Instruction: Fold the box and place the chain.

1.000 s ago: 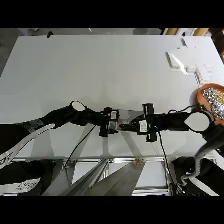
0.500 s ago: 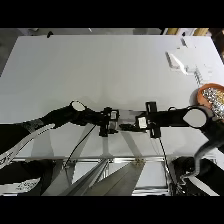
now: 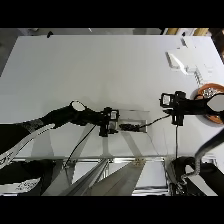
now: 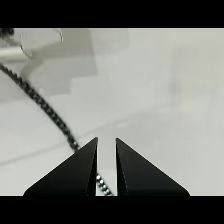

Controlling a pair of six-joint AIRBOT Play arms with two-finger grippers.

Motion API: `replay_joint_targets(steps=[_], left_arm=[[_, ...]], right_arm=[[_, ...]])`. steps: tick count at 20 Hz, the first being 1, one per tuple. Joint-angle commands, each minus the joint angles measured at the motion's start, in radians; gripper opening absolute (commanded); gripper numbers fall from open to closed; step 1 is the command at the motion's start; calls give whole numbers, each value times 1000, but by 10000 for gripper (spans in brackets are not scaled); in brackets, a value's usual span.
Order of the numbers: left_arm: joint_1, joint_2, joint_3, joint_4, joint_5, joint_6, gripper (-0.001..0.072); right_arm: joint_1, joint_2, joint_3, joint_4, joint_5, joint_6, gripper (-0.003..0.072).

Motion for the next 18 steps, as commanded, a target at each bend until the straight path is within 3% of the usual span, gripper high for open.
replay_joint_targets(steps=[1, 2, 12, 18], left_arm=[[-1, 0, 1, 0, 0, 0, 321], [-1, 0, 1, 0, 0, 0, 321], [-1, 0, 1, 0, 0, 0, 321], [-1, 0, 1, 0, 0, 0, 321]], right_arm=[[-41, -100, 2, -66, 8, -60, 168], [-41, -127, 2, -73, 6, -92, 196], [22, -314, 1, -69, -70, -185, 202], [26, -325, -18, -69, -66, -186, 178]])
